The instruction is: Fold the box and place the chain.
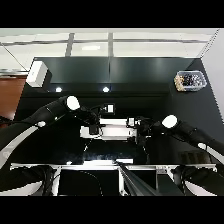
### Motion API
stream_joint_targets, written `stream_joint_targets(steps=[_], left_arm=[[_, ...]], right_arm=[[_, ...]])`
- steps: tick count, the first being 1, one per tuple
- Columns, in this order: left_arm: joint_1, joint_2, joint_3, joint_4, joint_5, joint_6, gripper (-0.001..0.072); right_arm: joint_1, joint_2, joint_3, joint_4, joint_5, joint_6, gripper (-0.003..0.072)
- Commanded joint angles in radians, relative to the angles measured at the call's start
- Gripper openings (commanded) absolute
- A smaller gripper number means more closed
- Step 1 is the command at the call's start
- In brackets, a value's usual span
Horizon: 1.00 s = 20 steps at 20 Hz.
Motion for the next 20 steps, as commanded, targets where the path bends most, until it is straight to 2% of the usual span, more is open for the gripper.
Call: stream_joint_targets(steps=[1,10,11,12,14,15,17,18,20], left_arm=[[0.0,0.001,0.001,-0.001,0.003,0.0,0.0023],[0.0,0.001,0.001,-0.001,0.003,0.0,0.0023],[0.0,0.001,0.001,-0.001,0.003,0.0,0.0023],[0.0,0.001,0.001,-0.001,0.002,0.0,0.0023],[0.0,0.001,0.001,-0.001,-0.001,0.0,0.0023],[0.0,0.001,0.001,-0.001,0.0,0.0,0.0023],[0.0,0.001,0.002,-0.001,-0.004,0.0,0.0027],[0.001,0.002,0.008,0.002,-0.021,0.0,0.004],[0.001,0.008,0.03,0.011,-0.068,-0.04,0.0232]], right_arm=[[0.026,-0.004,0.003,-0.017,0.002,0.003,0.0609],[0.032,-0.004,0.003,-0.023,-0.005,0.007,0.0609],[0.032,-0.004,0.003,-0.023,-0.005,0.007,0.0596],[0.032,-0.004,0.003,-0.023,-0.005,0.008,0.0483],[0.032,-0.004,0.003,-0.023,-0.005,0.007,0.0463],[0.032,-0.004,0.003,-0.023,-0.005,0.007,0.0423],[0.032,-0.004,0.003,-0.023,-0.005,0.008,0.0422],[0.032,-0.004,0.003,-0.023,-0.005,0.008,0.0422],[0.032,-0.004,0.003,-0.023,-0.007,0.009,0.0423]])
